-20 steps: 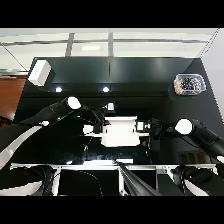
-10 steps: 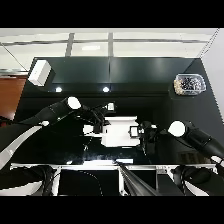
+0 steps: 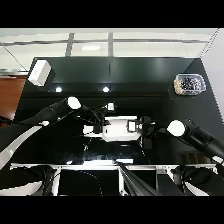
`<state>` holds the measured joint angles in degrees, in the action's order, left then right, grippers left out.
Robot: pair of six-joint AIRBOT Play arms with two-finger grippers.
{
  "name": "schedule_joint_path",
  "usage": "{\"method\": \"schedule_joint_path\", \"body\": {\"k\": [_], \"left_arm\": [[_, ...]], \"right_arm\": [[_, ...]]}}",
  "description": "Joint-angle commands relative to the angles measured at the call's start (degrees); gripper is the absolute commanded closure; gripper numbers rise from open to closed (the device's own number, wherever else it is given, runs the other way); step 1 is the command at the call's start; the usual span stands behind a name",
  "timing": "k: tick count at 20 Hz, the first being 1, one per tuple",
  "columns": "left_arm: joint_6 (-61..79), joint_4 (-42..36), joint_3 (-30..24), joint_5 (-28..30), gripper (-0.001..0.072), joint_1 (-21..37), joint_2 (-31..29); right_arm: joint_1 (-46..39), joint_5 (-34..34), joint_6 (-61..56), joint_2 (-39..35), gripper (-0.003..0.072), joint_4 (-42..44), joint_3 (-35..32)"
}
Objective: Fold the box and place the chain.
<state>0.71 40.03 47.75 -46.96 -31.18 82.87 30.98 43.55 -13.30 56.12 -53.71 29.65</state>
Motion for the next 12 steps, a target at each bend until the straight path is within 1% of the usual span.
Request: {"method": "schedule_joint_path", "body": {"k": [1, 5, 8, 12], "left_arm": [[0.1, 0.0, 0.0, -0.1, 0.0685, 0.0, 0.0], [0.1, 0.0, 0.0, -0.2, 0.0685, 0.0, 0.0], [0.1, 0.0, 0.0, -0.2, 0.0685, 0.0, 0.0], [0.1, 0.0, 0.0, -0.2, 0.0685, 0.0, 0.0]], "right_arm": [[0.1, 0.1, -3.7, -0.5, -0.0023, -3.5, 2.1], [-0.5, -0.5, -4.3, -0.6, -0.0023, -3.0, 3.4], [-4.4, -0.7, -4.1, -0.6, -0.0023, -0.1, 3.6], [-6.0, -1.0, 3.5, -0.5, -0.0023, 6.2, 3.6]]}}
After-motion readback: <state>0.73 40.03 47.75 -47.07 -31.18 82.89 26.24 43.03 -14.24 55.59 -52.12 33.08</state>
